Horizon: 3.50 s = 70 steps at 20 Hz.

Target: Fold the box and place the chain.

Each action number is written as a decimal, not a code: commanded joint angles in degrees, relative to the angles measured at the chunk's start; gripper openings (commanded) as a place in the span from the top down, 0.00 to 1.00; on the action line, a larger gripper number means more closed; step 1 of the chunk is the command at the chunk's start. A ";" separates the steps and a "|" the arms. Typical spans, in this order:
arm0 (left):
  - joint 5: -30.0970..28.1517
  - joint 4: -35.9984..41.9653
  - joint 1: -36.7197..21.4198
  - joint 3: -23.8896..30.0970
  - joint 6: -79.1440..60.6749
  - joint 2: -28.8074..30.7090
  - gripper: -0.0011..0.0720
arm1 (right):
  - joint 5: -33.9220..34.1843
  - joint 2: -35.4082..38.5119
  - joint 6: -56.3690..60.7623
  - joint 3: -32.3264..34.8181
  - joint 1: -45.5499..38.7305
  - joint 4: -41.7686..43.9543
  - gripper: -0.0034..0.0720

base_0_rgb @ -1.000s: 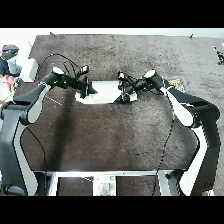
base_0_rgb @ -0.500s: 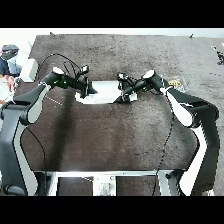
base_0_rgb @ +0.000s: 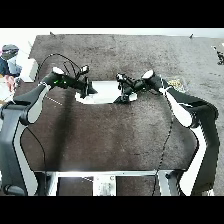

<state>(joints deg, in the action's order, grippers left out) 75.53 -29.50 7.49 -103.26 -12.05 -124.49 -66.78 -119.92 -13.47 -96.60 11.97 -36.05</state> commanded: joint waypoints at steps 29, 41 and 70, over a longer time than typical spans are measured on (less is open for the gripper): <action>0.15 1.33 -0.04 0.00 0.02 -0.02 0.97 | 1.22 -0.33 0.17 -0.04 0.22 0.28 0.37; 9.70 7.39 -5.88 -0.04 0.24 1.25 0.66 | 1.22 -0.33 0.17 -0.04 0.24 0.28 0.37; -8.04 5.68 -0.15 -0.26 5.86 3.65 0.97 | 1.22 -0.33 0.17 -0.04 0.24 0.28 0.37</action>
<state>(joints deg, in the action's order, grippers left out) 71.50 -23.22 7.31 -103.55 -6.39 -120.64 -65.54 -120.25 -13.30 -96.62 12.19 -35.77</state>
